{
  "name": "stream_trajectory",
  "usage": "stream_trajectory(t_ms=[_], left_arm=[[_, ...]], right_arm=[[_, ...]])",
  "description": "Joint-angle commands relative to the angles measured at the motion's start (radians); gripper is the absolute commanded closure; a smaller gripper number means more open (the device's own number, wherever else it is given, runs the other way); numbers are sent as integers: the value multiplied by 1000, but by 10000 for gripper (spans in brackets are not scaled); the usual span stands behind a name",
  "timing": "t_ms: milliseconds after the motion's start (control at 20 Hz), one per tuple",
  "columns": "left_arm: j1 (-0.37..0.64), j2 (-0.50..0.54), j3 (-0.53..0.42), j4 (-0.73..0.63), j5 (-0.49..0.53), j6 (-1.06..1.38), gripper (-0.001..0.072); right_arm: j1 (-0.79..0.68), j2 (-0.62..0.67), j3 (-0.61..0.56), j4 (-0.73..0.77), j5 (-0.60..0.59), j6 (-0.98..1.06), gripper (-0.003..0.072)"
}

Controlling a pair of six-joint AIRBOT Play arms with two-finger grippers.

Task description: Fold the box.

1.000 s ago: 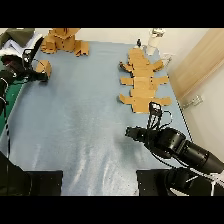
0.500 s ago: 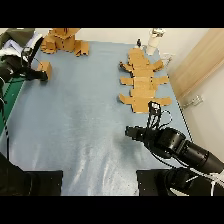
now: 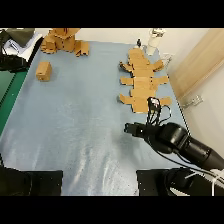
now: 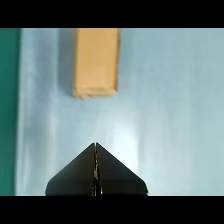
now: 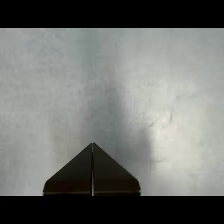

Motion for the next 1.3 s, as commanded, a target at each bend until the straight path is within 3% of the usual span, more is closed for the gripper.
stream_trajectory(t_ms=[0, 200, 450, 600, 700, 1250], left_arm=[[-44, 35, -9, 0, -268, -34, 701], [-212, 102, -142, 19, -279, -57, 704], [-449, 311, -480, 48, -92, -87, 704], [-564, 428, -676, 45, 42, -101, 703], [-609, 468, -754, 45, 84, -119, 703], [-628, 472, -776, 45, 108, -118, 698]], right_arm=[[-111, -70, 104, 33, 0, -190, 681], [-283, -275, 296, 198, -15, -480, 682], [-318, -558, 525, 305, -130, -617, 682], [-296, -672, 571, 326, -138, -643, 682], [-283, -703, 572, 349, -135, -650, 681], [-279, -707, 572, 344, -154, -650, 681]])
